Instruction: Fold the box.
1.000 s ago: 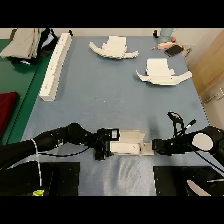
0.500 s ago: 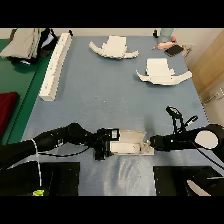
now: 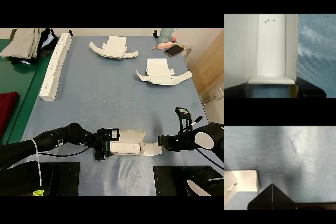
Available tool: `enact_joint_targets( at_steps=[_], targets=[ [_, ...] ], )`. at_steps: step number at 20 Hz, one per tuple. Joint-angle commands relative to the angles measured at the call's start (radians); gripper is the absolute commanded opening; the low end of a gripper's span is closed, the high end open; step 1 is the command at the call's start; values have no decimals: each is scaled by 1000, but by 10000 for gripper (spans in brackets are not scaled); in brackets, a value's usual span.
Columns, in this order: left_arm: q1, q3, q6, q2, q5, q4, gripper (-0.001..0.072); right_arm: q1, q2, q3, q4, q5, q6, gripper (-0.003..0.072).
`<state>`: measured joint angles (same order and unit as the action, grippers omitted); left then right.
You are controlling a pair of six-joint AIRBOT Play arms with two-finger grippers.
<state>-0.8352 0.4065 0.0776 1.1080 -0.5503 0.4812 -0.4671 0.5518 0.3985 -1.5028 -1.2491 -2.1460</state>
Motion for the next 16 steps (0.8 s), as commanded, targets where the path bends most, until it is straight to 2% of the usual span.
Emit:
enact_joint_targets(
  at_steps=[1, 7, 12, 16],
  targets=[
    [0, 1, 0, 1, 0, 0, 471, 0, 23, -43, -19, -1, -36, 1],
    [0, 1, 0, 1, 0, 0, 471, -1, 85, -55, 139, 124, 34, 1],
    [0, 1, 0, 1, 0, 0, 471, -2, 107, -55, 164, 146, 62, 1],
    [0, 1, 0, 1, 0, 0, 471, -2, 108, -55, 293, 174, 140, 1]
  ],
)
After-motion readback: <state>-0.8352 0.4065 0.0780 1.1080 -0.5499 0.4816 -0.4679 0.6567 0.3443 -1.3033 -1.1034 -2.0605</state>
